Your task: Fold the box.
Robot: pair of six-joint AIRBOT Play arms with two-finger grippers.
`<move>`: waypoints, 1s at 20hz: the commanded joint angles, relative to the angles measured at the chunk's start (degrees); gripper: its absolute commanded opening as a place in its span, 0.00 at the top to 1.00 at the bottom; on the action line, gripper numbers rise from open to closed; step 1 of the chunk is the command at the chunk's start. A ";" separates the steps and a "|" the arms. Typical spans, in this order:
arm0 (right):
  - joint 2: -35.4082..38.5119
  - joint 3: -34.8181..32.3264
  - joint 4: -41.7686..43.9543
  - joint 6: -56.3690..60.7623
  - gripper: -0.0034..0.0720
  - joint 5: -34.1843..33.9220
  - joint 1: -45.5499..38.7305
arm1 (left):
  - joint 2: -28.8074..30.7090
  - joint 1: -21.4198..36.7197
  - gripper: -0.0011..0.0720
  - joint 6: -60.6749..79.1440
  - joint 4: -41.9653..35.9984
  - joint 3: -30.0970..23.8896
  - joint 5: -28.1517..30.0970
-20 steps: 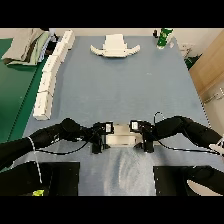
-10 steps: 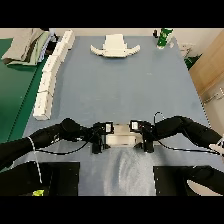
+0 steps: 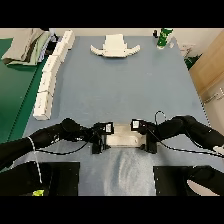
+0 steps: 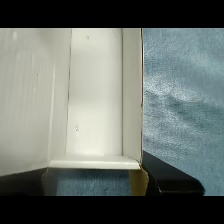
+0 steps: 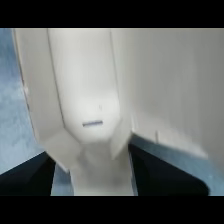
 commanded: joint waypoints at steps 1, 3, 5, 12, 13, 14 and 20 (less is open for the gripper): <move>5.79 2.34 -11.17 15.28 0.00 -5.22 0.04 | -0.04 0.00 0.40 0.02 0.00 0.07 0.07; 9.81 4.13 -14.21 20.48 0.00 -8.44 0.04 | -0.04 0.00 0.40 0.02 0.00 0.07 0.07; 14.12 6.14 -14.32 27.41 0.01 -11.43 0.04 | -0.04 0.00 0.40 0.02 0.00 0.07 0.09; 18.23 6.32 12.15 56.08 0.38 -16.72 0.07 | -0.04 0.00 0.40 0.02 0.00 0.07 0.07; 16.87 5.64 17.20 56.13 0.38 -14.23 0.09 | -0.04 0.00 0.40 0.02 0.00 0.07 0.09; 15.08 5.57 20.85 56.11 0.38 -11.56 0.09 | -0.04 0.00 0.40 0.02 0.00 0.07 0.07; -0.07 8.90 25.90 58.03 0.42 3.15 0.07 | -0.04 0.00 0.40 0.02 0.00 0.07 0.07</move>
